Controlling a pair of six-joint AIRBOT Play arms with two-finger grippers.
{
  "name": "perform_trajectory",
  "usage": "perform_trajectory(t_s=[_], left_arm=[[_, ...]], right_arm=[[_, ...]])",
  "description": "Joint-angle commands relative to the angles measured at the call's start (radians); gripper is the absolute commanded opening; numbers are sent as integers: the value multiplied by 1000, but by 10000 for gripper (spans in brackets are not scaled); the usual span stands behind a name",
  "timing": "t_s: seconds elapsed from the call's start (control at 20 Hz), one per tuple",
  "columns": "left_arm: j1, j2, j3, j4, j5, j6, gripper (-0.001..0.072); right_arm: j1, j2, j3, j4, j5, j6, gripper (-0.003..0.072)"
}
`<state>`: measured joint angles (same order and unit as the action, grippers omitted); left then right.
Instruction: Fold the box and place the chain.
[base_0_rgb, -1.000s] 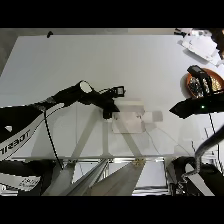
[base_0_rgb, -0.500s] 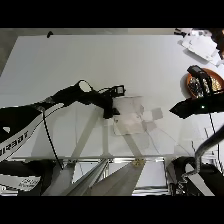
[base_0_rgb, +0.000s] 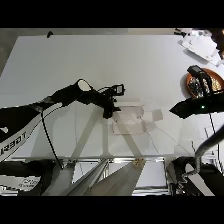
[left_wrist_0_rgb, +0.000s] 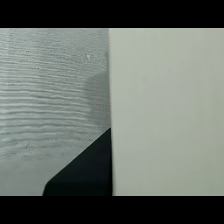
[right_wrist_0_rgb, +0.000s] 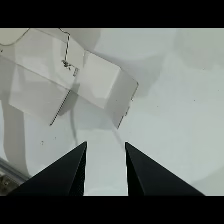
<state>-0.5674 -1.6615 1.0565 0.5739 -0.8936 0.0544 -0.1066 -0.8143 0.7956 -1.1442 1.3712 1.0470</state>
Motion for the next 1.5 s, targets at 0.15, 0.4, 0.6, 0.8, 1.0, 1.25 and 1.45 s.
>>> perform_trajectory(t_s=[0.15, 0.4, 0.6, 0.8, 1.0, 1.25, 1.45], left_arm=[[-2, 7, 0, 25, -22, 84, 3], [-2, 7, 0, 24, 10, 83, 0], [-3, 7, 0, -8, 41, 77, -1], [-3, 7, 0, -8, 77, 74, -1], [-6, 7, 0, -6, 78, 73, 0], [-26, 7, 0, 26, 68, 74, 6], [-26, 7, 0, 26, 68, 73, 7]], right_arm=[[0, 0, 1, 0, -3, 0, 277], [0, 0, 1, 0, -3, 0, 277], [0, 0, 0, 0, -3, 0, 276], [0, 1, 1, 0, -5, 0, 276], [0, 0, 1, 0, -18, 0, 276], [0, 0, 1, 0, -25, 0, 276], [0, 0, 0, 0, -24, 0, 276]])
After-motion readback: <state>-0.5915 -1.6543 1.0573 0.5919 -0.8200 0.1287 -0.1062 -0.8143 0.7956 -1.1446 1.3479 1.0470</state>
